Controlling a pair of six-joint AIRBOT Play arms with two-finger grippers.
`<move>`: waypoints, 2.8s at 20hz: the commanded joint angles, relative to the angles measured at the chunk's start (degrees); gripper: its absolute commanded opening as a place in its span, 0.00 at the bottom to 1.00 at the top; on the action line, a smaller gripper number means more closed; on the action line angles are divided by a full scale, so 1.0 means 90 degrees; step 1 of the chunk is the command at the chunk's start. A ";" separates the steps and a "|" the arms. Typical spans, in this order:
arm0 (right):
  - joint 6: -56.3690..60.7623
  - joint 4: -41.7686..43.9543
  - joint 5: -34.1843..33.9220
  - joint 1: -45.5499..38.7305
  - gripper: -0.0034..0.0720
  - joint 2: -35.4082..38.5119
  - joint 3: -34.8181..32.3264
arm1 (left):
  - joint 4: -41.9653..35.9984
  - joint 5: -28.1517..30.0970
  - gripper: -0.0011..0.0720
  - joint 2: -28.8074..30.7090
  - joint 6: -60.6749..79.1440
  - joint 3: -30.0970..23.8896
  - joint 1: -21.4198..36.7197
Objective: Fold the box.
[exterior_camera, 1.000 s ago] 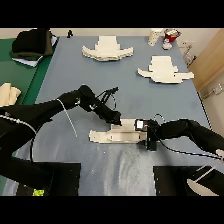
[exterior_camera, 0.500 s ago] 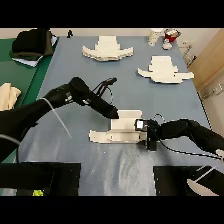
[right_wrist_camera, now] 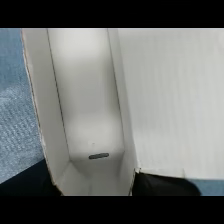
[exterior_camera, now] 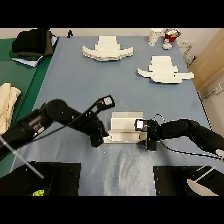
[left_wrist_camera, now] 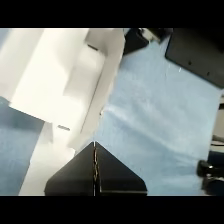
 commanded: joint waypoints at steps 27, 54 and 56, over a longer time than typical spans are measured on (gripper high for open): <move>0.0002 -0.0002 0.0002 0.0005 0.72 -0.0002 0.0000 | -0.1860 0.2266 0.48 -0.1401 0.4864 -0.1027 0.0068; 0.0002 -0.0012 0.0000 0.0005 0.72 -0.0002 0.0000 | -0.1273 0.2033 0.03 -0.1484 0.2572 -0.1035 0.0007; 0.0002 -0.0012 0.0002 0.0005 0.72 -0.0002 0.0000 | -0.0675 0.1872 0.03 -0.1171 0.0872 -0.1035 0.0007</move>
